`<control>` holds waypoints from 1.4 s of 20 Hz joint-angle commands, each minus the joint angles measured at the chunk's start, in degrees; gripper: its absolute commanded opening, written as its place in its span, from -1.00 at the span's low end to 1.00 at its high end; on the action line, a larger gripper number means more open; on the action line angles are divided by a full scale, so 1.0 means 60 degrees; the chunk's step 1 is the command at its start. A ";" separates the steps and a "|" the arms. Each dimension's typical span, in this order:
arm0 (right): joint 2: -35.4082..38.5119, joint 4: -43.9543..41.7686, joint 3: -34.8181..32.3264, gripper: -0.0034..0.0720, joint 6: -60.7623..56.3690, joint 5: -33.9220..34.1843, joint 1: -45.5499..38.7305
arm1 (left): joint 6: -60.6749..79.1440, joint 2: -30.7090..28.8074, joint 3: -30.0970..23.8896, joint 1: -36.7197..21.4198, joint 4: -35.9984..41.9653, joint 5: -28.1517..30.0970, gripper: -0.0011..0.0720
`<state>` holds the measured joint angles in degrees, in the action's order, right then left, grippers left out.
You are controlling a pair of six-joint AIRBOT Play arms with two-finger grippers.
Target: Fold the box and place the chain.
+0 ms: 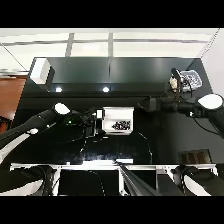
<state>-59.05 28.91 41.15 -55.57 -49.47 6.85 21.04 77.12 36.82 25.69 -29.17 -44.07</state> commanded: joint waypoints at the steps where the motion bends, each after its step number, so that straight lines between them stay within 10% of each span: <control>1: -0.1188 0.0375 0.1275 0.90 -0.0401 0.0827 0.0641 | 0.0007 0.0007 0.0007 0.0007 -0.0018 0.0018 0.01; 11: -0.2422 0.1242 0.1865 0.81 0.5333 -0.2244 0.1311 | 0.0004 0.0007 0.0007 0.0007 -0.0022 0.0018 0.01; 17: -0.2426 0.1300 0.1577 0.81 0.6444 -0.2251 0.1792 | 0.0004 0.0007 0.0007 0.0007 -0.0022 0.0018 0.01; 28: -0.2422 0.1300 0.1337 0.17 0.6739 -0.2189 0.2328 | 0.0000 0.0007 0.0007 0.0007 -0.0022 0.0018 0.01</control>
<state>-73.56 36.64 49.23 -15.46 -62.41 20.51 21.04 77.12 36.82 25.71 -29.28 -43.94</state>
